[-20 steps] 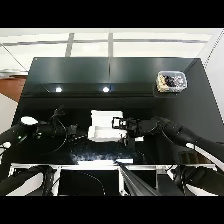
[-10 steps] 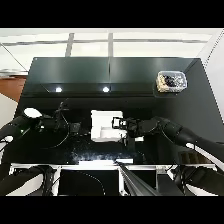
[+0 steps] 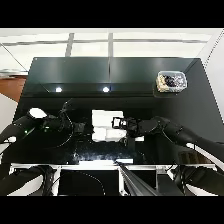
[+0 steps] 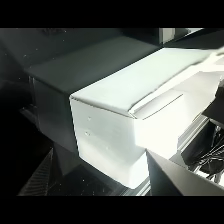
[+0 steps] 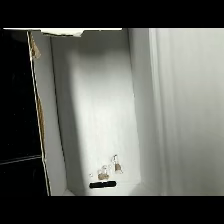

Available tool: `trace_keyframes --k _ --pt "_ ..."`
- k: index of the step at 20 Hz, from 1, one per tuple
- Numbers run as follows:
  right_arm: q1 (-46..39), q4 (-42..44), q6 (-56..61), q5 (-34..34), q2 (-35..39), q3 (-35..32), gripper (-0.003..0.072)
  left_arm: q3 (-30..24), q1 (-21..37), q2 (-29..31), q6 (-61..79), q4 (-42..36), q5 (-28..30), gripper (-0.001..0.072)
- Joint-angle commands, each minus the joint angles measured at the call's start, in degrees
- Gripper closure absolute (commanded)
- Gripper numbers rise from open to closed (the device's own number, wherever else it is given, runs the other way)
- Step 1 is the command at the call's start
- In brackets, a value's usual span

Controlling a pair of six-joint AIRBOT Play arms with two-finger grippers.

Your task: Fold the box and place the chain.

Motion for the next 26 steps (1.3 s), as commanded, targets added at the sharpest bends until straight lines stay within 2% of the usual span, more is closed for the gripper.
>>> trace_keyframes --k 1,6,10,12,15,20,26 --pt "0.07 0.04 0.04 -0.07 -0.02 -0.02 0.0287 0.07 0.04 -0.02 -0.2 0.17 -0.68 0.001" --pt "0.07 0.04 0.07 -0.09 -0.02 -0.02 0.0288 1.18 0.04 1.05 0.07 1.2 -4.22 0.001" --pt "0.07 0.04 0.07 -0.07 -0.02 -0.02 0.0288 1.33 0.07 7.85 -4.94 8.74 -1.73 0.0012" --pt "0.07 0.04 0.04 -0.07 -0.02 -0.02 0.0288 1.29 -0.72 8.81 -7.41 11.28 -1.18 0.0012" --pt "0.07 0.02 0.04 0.04 -0.02 -0.02 0.0288 1.29 -3.63 8.39 -9.66 10.54 3.5 0.0016" --pt "0.07 0.04 0.04 0.33 -0.02 0.0 0.0288 1.29 -12.11 8.37 -16.5 11.08 13.14 0.0016" --pt "0.07 0.04 0.04 0.33 -0.02 -0.02 0.0288 1.31 -15.93 8.37 -21.03 14.12 13.46 0.0016"
